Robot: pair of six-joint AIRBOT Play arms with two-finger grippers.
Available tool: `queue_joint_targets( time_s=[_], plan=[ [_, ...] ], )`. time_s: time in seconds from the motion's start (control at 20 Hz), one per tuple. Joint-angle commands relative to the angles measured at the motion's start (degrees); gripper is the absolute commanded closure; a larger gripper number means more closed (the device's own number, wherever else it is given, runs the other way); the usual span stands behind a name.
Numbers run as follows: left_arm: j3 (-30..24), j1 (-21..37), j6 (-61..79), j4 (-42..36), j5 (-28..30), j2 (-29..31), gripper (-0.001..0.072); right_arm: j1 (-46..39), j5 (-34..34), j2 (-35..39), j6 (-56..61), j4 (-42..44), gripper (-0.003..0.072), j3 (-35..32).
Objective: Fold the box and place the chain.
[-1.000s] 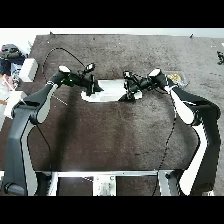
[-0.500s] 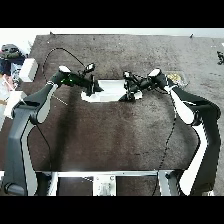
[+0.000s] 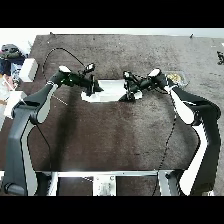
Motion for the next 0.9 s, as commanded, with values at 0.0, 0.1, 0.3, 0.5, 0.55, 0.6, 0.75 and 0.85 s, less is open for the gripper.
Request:
queue_joint_targets(
  time_s=[0.0, 0.1, 0.3, 0.5, 0.55, 0.6, 0.75, 0.85],
  plan=[
    [0.0, 0.0, 0.0, 0.0, 0.0, 0.0, 0.0697, 0.0, -0.3, 0.0, 0.0, 0.0, 0.0340, 0.0],
    [0.0, 0.0, 0.0, 0.0, 0.0, 0.0, 0.0697, 0.0, -0.3, 0.0, 0.0, 0.0, 0.0340, 0.0],
    [0.0, 0.0, 0.0, 0.0, 0.0, 0.0, 0.0697, 0.0, -0.4, 0.0, 0.0, 0.0, 0.0340, 0.0],
    [0.0, 0.0, -0.1, 0.0, -0.2, 0.0, 0.0697, 0.0, -0.4, 0.0, 0.0, 0.0, 0.0340, 0.0],
    [0.0, 0.0, 0.0, 0.0, -0.1, 0.0, 0.0697, 0.0, -0.4, 0.0, 0.0, 0.0, 0.0340, 0.0],
    [0.0, 0.0, 0.0, 0.0, 0.2, 0.0, 0.0696, 0.0, -0.4, 0.0, 0.0, 0.0, 0.0340, 0.0],
    [0.1, 0.1, -0.9, -0.5, -0.5, 0.0, 0.0388, 0.0, -0.4, 0.0, 0.0, 0.0, 0.0340, 0.0],
    [0.2, 0.8, -0.9, -1.4, -1.5, 0.3, 0.0387, 0.0, -0.3, 0.0, 0.0, 0.0, 0.0340, 0.0]
  ],
)
